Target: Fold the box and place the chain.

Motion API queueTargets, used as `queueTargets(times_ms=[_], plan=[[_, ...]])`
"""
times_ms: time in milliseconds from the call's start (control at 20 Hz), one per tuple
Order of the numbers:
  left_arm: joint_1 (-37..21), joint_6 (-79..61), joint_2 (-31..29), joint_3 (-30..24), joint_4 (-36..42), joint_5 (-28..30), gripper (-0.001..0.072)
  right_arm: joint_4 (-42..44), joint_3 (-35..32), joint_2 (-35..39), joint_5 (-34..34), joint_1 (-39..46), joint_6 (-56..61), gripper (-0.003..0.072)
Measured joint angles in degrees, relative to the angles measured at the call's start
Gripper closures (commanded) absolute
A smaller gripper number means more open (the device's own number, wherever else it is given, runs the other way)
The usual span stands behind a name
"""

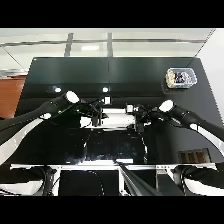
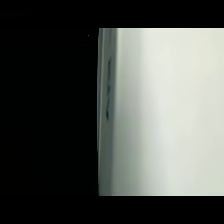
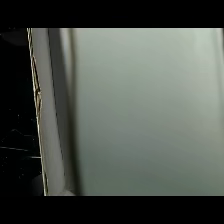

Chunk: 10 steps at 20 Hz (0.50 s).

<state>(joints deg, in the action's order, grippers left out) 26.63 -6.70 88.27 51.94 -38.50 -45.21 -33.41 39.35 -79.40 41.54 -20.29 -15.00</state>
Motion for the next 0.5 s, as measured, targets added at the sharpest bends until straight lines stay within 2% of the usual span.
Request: queueTargets(times_ms=[50, 100, 150, 200, 350, 500], plan=[[0.0, 0.0, 0.0, 0.0, 0.0, -0.1, 0.0658, 0.0, 0.0, 0.0, 0.0, 0.0, 0.0, 0.0203], [0.0, 0.0, -0.1, 0.0, 0.0, -0.2, 0.0448, -0.1, 0.0, 0.0, 0.0, 0.0, 0.0, 0.0203], [-0.1, 0.1, -0.2, 0.0, -0.1, -0.4, 0.0202, -0.2, 0.0, 0.0, -0.1, 0.0, 0.0, 0.0203], [-0.2, 0.2, -0.6, 0.0, -0.3, -0.9, 0.0, -0.2, 0.0, 0.0, -0.1, 0.0, 0.0, 0.0203], [-1.7, 3.2, -3.7, 0.0, -0.6, -2.4, -0.0003, -0.2, 0.0, 0.0, -0.2, 0.0, 0.0, 0.0203], [-4.9, 9.2, -9.0, 0.1, -4.9, -4.9, 0.0004, -0.2, 0.0, 0.0, -0.2, 0.0, 0.0, 0.0203]])
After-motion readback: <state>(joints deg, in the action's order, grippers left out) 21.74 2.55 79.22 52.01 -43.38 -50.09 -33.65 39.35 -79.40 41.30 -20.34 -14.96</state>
